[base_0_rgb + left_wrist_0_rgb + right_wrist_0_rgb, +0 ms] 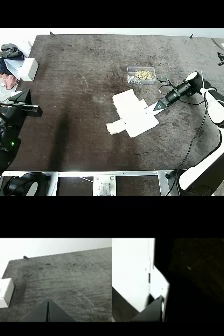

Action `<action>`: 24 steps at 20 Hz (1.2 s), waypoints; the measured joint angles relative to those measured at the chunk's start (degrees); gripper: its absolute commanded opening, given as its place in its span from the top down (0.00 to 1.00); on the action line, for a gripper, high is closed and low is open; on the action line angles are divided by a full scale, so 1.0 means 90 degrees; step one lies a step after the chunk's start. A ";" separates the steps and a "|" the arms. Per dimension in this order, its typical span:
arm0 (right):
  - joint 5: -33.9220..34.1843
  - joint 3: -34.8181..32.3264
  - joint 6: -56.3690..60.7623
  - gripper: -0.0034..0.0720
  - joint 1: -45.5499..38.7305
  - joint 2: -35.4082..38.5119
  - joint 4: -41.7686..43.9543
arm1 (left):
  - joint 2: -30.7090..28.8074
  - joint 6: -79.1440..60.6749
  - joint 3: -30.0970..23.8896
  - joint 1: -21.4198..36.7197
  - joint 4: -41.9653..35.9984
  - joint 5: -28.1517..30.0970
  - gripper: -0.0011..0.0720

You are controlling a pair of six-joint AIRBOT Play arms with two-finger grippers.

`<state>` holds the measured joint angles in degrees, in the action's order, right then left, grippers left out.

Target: Fold the box and place the chain.

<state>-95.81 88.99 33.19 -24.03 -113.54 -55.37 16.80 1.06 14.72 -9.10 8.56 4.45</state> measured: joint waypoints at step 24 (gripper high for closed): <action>0.3361 -0.3121 0.0226 0.97 0.1804 0.1923 0.3725 | -0.0002 0.0000 0.0000 -0.0010 0.0000 -0.0102 0.97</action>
<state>-65.56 60.90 35.22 -7.79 -96.23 -21.85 16.78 1.06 14.72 -9.19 8.56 3.53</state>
